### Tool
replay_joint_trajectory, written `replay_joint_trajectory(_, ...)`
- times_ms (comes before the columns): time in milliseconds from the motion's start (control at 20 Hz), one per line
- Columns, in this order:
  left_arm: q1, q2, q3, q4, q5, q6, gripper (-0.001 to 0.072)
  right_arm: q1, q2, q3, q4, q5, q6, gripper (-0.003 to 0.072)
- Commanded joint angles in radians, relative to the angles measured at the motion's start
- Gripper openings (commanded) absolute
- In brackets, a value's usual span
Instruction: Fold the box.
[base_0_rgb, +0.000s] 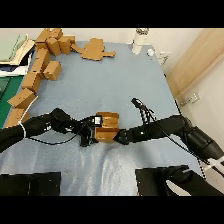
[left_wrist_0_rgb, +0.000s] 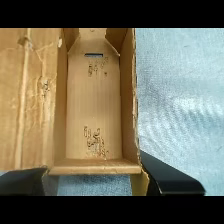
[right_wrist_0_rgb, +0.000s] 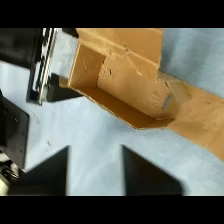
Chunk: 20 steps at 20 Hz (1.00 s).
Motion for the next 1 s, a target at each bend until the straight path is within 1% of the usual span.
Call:
replay_joint_trajectory(0,0.0,0.0,0.001,0.0,0.0,0.0,0.0466,0.001,-0.081,0.025,0.06,0.118,0.074,0.0005)
replay_joint_trajectory(200,0.0,0.0,0.001,0.0,0.0,0.0,0.0466,0.0,-0.277,0.189,0.033,0.135,-0.033,0.0005)
replay_joint_trajectory(300,0.0,0.0,0.001,0.0,0.0,0.0,0.0466,0.0,-0.391,0.274,-0.024,0.134,-0.038,0.0004)
replay_joint_trajectory(400,0.0,0.0,0.001,0.0,0.0,0.0,0.0466,0.0,-0.491,0.328,-0.066,0.134,-0.038,0.0004)
replay_joint_trajectory(500,0.0,0.0,0.001,0.0,0.0,0.0,0.0466,0.001,-0.564,0.349,-0.063,0.121,-0.051,0.0004)
replay_joint_trajectory(650,0.0,-0.001,0.001,0.0,0.0,0.0,0.0467,0.001,-0.611,0.348,-0.063,0.111,-0.084,0.0004)
replay_joint_trajectory(950,0.0,0.0,0.001,0.0,0.0,0.0,0.0467,0.004,-0.612,0.347,-0.064,0.112,-0.098,0.0004)
